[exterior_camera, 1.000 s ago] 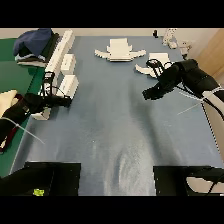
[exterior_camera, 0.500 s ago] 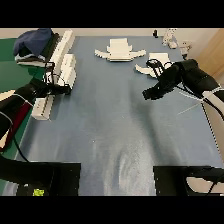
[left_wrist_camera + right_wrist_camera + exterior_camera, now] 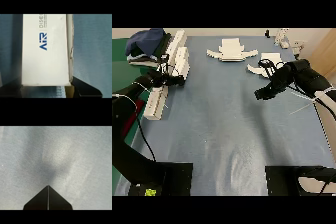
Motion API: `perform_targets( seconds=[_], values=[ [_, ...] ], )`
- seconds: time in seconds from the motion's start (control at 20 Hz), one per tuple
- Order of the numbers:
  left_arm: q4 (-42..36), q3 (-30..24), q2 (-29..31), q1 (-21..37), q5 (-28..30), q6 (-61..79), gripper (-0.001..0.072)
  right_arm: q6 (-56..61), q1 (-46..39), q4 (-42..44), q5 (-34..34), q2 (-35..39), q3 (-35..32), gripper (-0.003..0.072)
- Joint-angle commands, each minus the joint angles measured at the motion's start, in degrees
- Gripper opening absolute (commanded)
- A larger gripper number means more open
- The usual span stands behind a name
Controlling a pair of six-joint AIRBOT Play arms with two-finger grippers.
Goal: Fold the box.
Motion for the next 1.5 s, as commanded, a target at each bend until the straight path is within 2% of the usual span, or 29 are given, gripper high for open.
perform_targets(
  seconds=[0.0, 0.25, 0.6, 0.7, 0.95, 1.3, 1.45],
  values=[
    [0.1, 5.2, -3.6, 0.0, -1.8, 0.0, 0.0507, 0.0, 0.0, 0.0, 0.0, 0.0, 0.0, 0.0008],
    [0.6, 9.4, -6.4, 0.0, -2.3, -1.1, 0.0507, 0.0, 0.0, 0.0, 0.0, 0.0, 0.0, 0.0007],
    [10.7, 11.0, -6.8, 0.0, -6.6, -5.6, 0.0507, 0.0, 0.0, 0.0, 0.0, 0.0, 0.0, 0.0008],
    [11.0, 11.6, -6.8, 0.0, -7.1, -6.3, 0.0507, 0.0, 0.0, 0.0, 0.0, 0.0, 0.0, 0.0007],
    [10.8, 14.5, -6.8, -0.4, -13.1, -7.3, 0.0507, 0.0, 0.0, 0.0, 0.0, 0.0, 0.0, 0.0008],
    [10.7, 15.4, -6.8, -2.8, -12.5, -9.6, 0.0507, 0.0, 0.0, 0.0, 0.0, 0.0, 0.0, 0.0007],
    [14.7, 15.4, -6.8, -2.7, -14.0, -10.2, 0.0507, 0.0, 0.0, 0.0, 0.0, 0.0, 0.0, 0.0007]
  ],
)
